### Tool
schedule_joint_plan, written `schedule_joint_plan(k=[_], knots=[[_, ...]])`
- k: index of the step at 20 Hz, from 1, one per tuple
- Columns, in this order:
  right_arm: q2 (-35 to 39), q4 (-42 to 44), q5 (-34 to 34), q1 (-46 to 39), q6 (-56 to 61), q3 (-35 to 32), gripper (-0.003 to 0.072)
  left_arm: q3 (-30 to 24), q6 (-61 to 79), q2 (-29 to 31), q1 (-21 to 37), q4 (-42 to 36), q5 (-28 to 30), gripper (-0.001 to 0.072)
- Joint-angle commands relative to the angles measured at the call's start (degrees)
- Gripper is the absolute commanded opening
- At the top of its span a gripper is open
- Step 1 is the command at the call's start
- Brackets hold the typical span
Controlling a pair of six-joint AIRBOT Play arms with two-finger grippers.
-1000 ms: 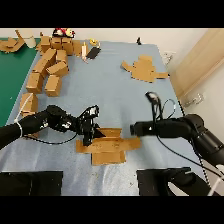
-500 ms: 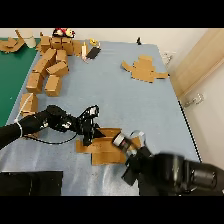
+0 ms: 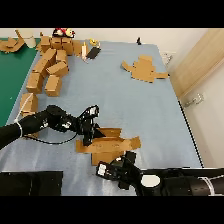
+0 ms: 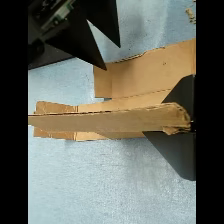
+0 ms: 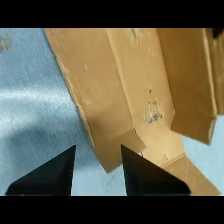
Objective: Fold the box.
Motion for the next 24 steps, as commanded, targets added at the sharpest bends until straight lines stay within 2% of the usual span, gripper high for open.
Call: schedule_joint_plan(k=[1, 5, 10, 14, 21, 22, 23, 24], knots=[[-3.1, -2.71, 3.39, 0.59, 0.31, -0.28, 0.0453, -0.02, 0.0, 0.0, 0.02, 0.0, -0.02, 0.0011], [-5.27, -4.61, 3.28, -1.31, 0.42, -0.28, 0.0446, -0.02, 0.0, 0.0, 0.04, 0.0, 0.0, 0.0011], [-4.33, -9.18, -0.57, -2.05, 1.95, 1.4, 0.0435, -0.02, 0.0, 0.0, 0.04, 0.0, 0.0, 0.0011], [-3.21, -12.68, -0.85, -2.05, 4.24, 1.68, 0.0435, -0.02, 0.0, 0.0, 0.02, 0.0, 0.0, 0.0011], [-3.23, -11.3, 0.61, -2.05, 4.35, 1.68, 0.0438, -0.02, 0.0, 0.0, 0.04, 0.0, 0.02, 0.0011], [-3.23, -11.47, 0.79, -2.08, 4.31, 1.68, 0.0456, -0.02, 0.0, 0.0, 0.02, 0.0, 0.0, 0.0011], [-3.23, -11.45, 0.57, -2.08, 4.26, 1.66, 0.0631, 0.0, 0.0, 0.0, 0.02, 0.0, 0.02, 0.0011], [-3.21, -10.91, 0.44, -2.51, 3.72, 1.6, 0.0714, -0.02, 0.0, 0.0, 0.02, 0.0, 0.0, 0.0011]])
